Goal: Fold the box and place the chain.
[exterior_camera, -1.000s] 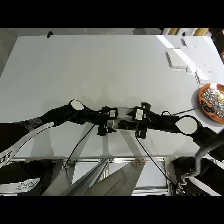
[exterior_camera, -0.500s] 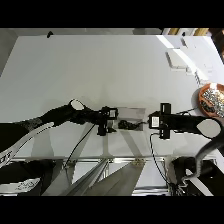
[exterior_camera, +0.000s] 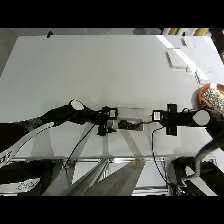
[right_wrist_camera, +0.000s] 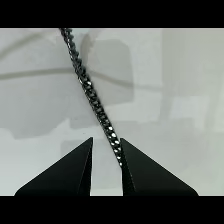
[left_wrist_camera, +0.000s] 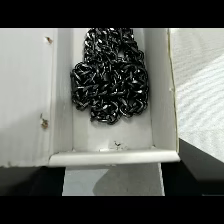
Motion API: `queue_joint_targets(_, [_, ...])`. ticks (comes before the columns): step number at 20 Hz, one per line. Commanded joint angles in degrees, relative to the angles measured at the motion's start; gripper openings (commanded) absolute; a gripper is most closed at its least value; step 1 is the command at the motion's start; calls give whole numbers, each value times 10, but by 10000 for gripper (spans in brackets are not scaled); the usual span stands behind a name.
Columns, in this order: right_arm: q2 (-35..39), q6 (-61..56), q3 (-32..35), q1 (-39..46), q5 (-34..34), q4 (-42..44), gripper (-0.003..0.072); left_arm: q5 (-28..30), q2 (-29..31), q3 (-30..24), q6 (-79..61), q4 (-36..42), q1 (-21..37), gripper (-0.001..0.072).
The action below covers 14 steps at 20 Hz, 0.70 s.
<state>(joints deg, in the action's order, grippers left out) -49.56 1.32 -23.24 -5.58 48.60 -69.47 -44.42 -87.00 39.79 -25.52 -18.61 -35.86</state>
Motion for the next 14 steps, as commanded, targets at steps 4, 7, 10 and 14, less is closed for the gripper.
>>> queue_joint_targets(4, [-53,84,0,3,-42,-3,172,0,0,0,0,0,0,273])
queue_joint_targets(7, [-74,93,0,3,-47,-1,172,0,0,0,0,0,0,273])
queue_joint_targets(10, [-89,93,0,3,-51,3,150,0,0,0,0,0,0,273])
queue_joint_targets(14, [-86,93,0,3,-45,21,45,0,0,0,0,0,0,273])
